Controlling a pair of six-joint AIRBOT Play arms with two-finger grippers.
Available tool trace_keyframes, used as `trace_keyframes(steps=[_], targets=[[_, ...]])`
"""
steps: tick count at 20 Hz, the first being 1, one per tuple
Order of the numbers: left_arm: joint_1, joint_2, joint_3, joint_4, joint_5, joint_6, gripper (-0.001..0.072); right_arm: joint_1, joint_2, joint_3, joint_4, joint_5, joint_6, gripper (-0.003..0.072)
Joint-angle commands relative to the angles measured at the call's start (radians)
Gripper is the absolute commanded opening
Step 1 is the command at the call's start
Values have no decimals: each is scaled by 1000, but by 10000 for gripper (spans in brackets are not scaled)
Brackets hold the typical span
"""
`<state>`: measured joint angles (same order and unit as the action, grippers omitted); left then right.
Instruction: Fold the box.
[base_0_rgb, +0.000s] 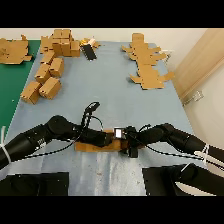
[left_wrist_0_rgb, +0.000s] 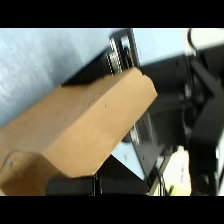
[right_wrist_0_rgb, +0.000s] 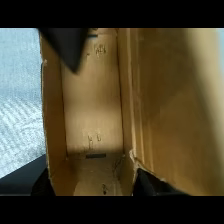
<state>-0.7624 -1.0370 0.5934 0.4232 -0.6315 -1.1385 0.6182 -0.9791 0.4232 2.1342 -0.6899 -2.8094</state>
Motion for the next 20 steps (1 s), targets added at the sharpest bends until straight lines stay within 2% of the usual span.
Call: trace_keyframes(steps=[1, 2, 4, 10, 16, 18, 20], targets=[[-21, -43, 0, -61, 236, -18, 13, 1, 0, -1, 1, 0, 0, 595], [-21, -57, 0, -64, 289, -26, 13, 1, 0, -1, 1, 0, 0, 595], [-16, -100, 4, -57, 312, -21, 13, 1, 0, -1, 1, 0, 0, 595], [56, -236, 34, -53, 130, -26, 13, 1, 0, -1, 1, 0, 0, 595], [60, -239, 100, -53, 118, 12, 13, 1, 0, -1, 1, 0, 0, 595], [95, -238, 146, -52, 45, 96, 13, 1, 0, -1, 0, 0, 0, 595], [181, -218, 185, -50, -80, 212, 13, 1, 0, -1, 1, 0, 0, 596]])
